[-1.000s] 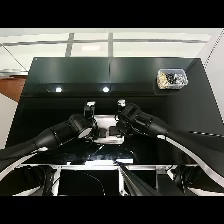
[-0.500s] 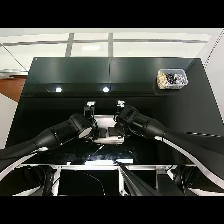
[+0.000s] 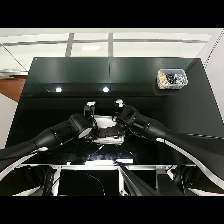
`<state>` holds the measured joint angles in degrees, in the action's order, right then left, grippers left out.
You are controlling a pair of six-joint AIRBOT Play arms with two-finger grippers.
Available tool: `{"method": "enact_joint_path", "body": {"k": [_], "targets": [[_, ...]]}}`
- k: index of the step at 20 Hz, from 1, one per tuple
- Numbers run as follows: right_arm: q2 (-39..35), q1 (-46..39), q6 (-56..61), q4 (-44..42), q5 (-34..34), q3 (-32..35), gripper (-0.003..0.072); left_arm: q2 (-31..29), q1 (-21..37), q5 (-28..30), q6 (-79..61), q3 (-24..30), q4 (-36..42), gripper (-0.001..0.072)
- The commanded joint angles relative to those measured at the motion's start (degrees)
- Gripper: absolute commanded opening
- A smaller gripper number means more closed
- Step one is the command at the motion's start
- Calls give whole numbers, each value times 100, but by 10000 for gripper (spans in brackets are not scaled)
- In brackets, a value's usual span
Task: Fold the box and place the chain.
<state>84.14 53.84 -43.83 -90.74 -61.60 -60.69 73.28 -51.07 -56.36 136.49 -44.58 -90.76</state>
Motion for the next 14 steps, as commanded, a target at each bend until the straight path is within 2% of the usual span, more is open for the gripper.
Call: {"method": "enact_joint_path", "body": {"k": [1,11,14], "targets": [[-251,-4,4,164,-39,-7,393,2,2,17,26,2,20,32],[-520,20,-299,13,-297,-7,393,2,2,13,26,2,17,33],[-1049,-11,-481,22,-494,-9,393,2,2,13,24,2,15,32]]}}
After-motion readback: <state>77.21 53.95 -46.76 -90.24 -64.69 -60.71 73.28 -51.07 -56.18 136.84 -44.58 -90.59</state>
